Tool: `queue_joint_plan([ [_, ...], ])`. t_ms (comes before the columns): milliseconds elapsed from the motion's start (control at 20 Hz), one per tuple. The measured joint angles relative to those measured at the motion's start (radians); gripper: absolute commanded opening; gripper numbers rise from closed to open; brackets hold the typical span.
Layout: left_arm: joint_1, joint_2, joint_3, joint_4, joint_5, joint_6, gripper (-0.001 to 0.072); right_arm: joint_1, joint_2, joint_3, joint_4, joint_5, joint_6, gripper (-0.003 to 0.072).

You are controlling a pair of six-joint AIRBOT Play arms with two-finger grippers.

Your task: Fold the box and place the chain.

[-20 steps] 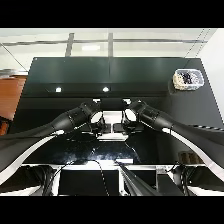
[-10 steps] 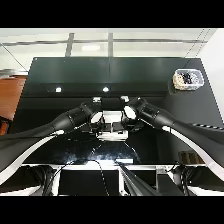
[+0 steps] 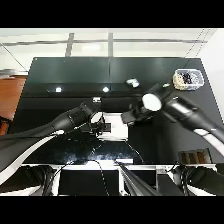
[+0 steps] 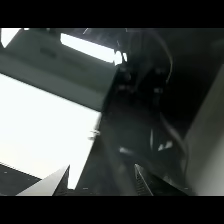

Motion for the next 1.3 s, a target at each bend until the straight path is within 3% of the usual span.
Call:
queue_joint_plan([
  [200,0.000,0.000,0.000,0.000,0.003,0.000,0.0032,-0.186,0.116,0.002,-0.077,-0.003,-0.107,0.0483],
  [250,0.000,0.000,0.000,0.000,0.003,-0.001,0.0032,-0.235,0.130,0.002,-0.104,-0.020,-0.142,0.0562],
  [300,0.000,0.000,0.000,0.000,0.003,-0.002,0.0032,-0.289,0.143,0.002,-0.130,-0.057,-0.178,0.0713],
  [500,0.000,0.000,0.000,0.000,0.009,-0.013,0.0032,-0.486,0.130,0.000,-0.184,-0.238,-0.235,0.0712],
  [650,0.000,0.000,0.000,0.000,0.017,-0.016,0.0032,-0.629,0.023,0.038,-0.178,-0.338,-0.180,0.0710],
  [800,0.001,0.000,0.000,0.000,0.020,-0.017,0.0032,-0.769,-0.146,0.127,-0.074,-0.370,-0.139,0.0701],
  [900,0.001,0.000,0.000,0.000,0.021,-0.017,0.0032,-0.847,-0.263,0.197,0.030,-0.368,-0.117,0.0591],
  [1000,0.001,0.000,0.000,0.000,0.021,-0.018,0.0032,-0.899,-0.358,0.258,0.111,-0.355,-0.108,0.0587],
  [1150,0.001,0.000,0.000,0.000,0.021,-0.018,0.0031,-0.938,-0.446,0.320,0.179,-0.354,-0.099,0.0585],
  [1200,0.002,0.000,0.000,0.000,0.021,-0.018,0.0032,-0.944,-0.463,0.332,0.190,-0.357,-0.097,0.0534],
  [1300,0.001,0.000,0.000,0.000,0.022,-0.018,0.0032,-0.952,-0.491,0.348,0.207,-0.360,-0.093,0.0528],
])
